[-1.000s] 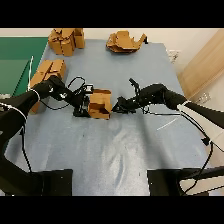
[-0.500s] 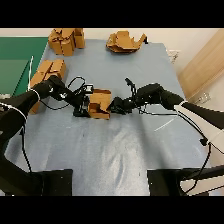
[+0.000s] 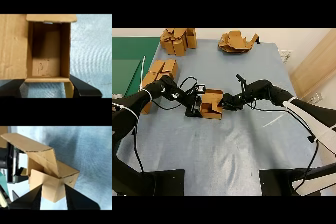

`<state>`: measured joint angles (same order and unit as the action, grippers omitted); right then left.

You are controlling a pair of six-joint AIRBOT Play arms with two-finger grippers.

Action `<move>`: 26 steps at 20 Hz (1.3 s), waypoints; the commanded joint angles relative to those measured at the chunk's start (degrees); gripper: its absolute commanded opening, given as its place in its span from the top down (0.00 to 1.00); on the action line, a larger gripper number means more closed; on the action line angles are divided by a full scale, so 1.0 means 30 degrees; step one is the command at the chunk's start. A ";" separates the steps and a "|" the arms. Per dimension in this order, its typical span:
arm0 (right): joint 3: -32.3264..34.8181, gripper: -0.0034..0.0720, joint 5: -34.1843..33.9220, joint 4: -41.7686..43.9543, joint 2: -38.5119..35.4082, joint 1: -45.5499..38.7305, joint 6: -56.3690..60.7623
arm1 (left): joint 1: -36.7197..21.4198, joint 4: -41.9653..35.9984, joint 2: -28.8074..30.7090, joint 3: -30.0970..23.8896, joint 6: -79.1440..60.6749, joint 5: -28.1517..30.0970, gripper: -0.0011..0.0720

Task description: Fold the box.

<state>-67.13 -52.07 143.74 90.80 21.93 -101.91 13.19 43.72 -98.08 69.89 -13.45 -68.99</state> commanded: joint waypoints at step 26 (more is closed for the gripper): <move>-0.5894 0.34 -0.3155 -1.5001 0.2747 0.4998 1.4892 | 0.0007 -0.0007 0.0000 -0.0007 0.0000 -0.0007 0.60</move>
